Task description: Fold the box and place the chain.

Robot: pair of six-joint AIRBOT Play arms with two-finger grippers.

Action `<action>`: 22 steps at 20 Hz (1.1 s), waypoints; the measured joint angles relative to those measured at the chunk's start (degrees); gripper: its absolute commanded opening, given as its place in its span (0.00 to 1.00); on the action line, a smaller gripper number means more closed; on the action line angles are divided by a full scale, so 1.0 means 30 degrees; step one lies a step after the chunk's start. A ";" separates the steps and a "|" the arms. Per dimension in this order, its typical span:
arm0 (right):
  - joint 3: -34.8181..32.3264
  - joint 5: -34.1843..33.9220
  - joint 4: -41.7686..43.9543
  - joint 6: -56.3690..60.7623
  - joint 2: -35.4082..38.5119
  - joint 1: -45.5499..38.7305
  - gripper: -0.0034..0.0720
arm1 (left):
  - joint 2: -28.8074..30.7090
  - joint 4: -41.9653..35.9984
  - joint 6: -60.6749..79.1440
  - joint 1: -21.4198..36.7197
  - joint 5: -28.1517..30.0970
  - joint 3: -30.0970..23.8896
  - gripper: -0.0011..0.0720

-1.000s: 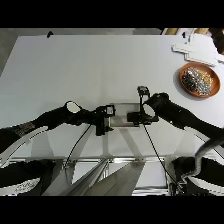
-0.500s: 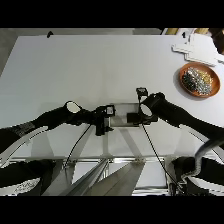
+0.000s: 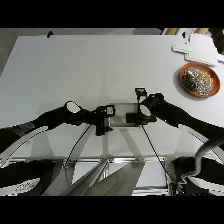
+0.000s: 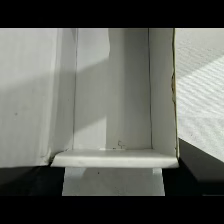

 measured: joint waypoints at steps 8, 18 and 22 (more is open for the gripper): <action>0.0357 0.0860 -0.1224 -0.5122 0.3388 -0.0066 0.74 | 0.0000 0.0000 -0.0007 0.0000 0.0000 0.0000 0.36; 1.1183 0.4473 -0.1756 -1.1876 0.5952 -0.7628 0.74 | 0.0000 0.0000 -0.0015 0.0000 0.0000 0.0000 0.36; 1.3041 0.4532 -0.1399 -1.3078 0.4532 -1.1468 0.74 | 0.0000 0.0000 -0.0015 0.0000 0.0000 0.0000 0.36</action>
